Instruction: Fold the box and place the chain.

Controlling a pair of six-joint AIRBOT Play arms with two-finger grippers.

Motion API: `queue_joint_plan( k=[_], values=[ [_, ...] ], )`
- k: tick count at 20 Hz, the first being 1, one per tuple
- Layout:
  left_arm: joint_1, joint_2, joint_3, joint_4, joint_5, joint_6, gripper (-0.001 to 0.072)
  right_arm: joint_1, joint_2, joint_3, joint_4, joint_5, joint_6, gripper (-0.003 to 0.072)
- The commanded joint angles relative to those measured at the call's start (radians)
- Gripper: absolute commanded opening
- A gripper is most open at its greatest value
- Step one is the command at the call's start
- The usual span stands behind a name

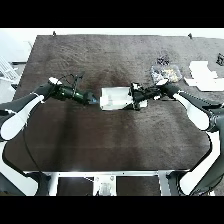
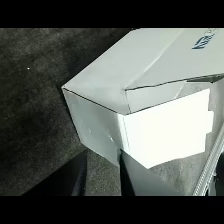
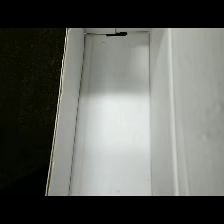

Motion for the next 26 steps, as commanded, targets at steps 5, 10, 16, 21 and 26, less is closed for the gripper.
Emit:
queue_joint_plan(
  k=[5,10,16,21,26],
  values=[
    [0.000,0.000,0.001,-0.051,-0.045,0.010,0.0337,0.000,0.000,0.000,0.000,0.000,0.000,0.0550],
    [-0.001,0.000,0.001,-0.072,-0.065,0.010,0.0337,0.000,0.000,0.000,0.000,0.000,0.000,0.0550],
    [-0.001,0.000,0.001,-0.071,-0.037,0.005,0.0337,0.000,0.000,0.000,0.000,0.000,0.000,0.0550],
    [-0.001,0.000,0.001,-0.076,0.013,-0.025,0.0337,0.000,0.000,0.000,0.000,0.000,0.000,0.0550],
    [-0.002,0.000,0.001,-0.108,0.050,-0.025,0.0337,0.000,0.000,0.000,0.000,0.000,0.000,0.0549]
  ],
)
